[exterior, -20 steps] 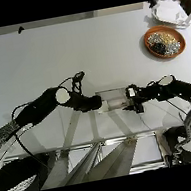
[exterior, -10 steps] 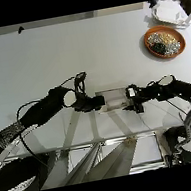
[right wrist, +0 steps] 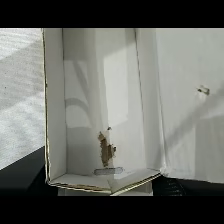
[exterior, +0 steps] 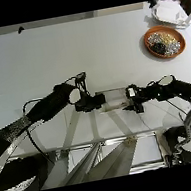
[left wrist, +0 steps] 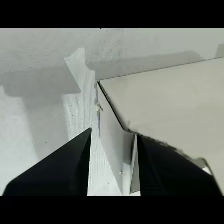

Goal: Fold the box and place the chain.

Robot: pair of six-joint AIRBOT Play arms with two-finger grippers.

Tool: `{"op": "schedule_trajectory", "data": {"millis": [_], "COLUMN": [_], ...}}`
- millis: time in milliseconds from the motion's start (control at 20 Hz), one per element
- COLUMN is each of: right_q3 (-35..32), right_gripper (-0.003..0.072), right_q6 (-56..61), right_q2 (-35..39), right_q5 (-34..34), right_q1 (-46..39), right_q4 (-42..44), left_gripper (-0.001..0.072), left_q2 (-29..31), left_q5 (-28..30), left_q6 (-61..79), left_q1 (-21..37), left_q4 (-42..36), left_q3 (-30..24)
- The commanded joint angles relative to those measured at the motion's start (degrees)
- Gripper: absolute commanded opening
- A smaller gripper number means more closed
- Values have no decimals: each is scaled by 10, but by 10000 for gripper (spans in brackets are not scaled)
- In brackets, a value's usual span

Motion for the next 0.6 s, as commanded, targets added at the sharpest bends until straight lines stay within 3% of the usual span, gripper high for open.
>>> {"op": "schedule_trajectory", "data": {"millis": [0,200,550], "right_q3": [0,0,0], "right_gripper": [454,454,454], "right_q6": [0,0,0], "right_q2": [0,0,0], "right_q5": [0,0,0], "right_q1": [0,0,0], "right_q4": [0,0,0], "left_gripper": [285,285,284], "left_q2": [-4,-4,-29], "left_q5": [-10,-8,-5], "left_q6": [-41,-90,-89], "left_q1": [-13,-47,-59], "left_q4": [37,109,103], "left_q3": [10,10,11]}}
